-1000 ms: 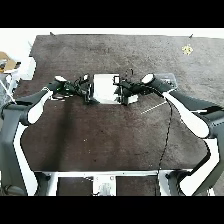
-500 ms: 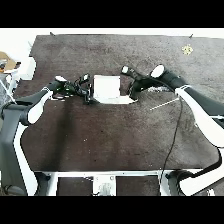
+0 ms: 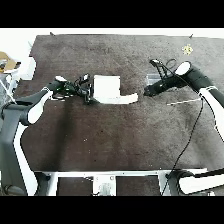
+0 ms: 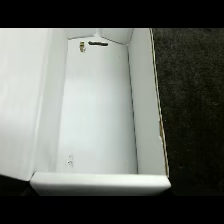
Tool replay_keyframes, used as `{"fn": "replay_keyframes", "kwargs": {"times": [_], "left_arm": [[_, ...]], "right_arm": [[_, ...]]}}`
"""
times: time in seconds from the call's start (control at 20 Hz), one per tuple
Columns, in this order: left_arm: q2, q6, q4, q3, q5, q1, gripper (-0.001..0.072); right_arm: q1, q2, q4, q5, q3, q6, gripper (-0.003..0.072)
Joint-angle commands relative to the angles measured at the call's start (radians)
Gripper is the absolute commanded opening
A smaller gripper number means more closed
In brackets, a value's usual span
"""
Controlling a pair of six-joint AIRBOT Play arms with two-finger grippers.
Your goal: Fold the box and place the chain.
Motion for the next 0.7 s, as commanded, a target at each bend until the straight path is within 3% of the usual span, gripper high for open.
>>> {"fn": "replay_keyframes", "kwargs": {"times": [0.0, 0.4, 0.55, 0.6, 0.65], "left_arm": [[0.000, 0.001, 0.000, 0.001, 0.000, 0.000, 0.0461], [0.000, 0.001, 0.000, 0.001, 0.000, 0.000, 0.0461], [0.000, 0.001, 0.000, 0.001, 0.000, 0.000, 0.0460], [0.000, 0.001, 0.000, 0.001, 0.000, 0.000, 0.0460], [0.000, 0.001, 0.000, 0.001, 0.000, 0.000, 0.0461]], "right_arm": [[-0.029, -0.037, 0.084, -0.078, -0.068, 0.081, 0.0001], [-0.026, -0.202, 0.499, -0.105, -0.077, -0.149, 0.0002], [-0.012, -0.230, 0.533, -0.050, -0.077, -0.160, 0.0003], [-0.009, -0.230, 0.562, -0.047, -0.077, -0.172, 0.0018], [-0.008, -0.230, 0.609, -0.046, -0.077, -0.182, 0.0183]]}}
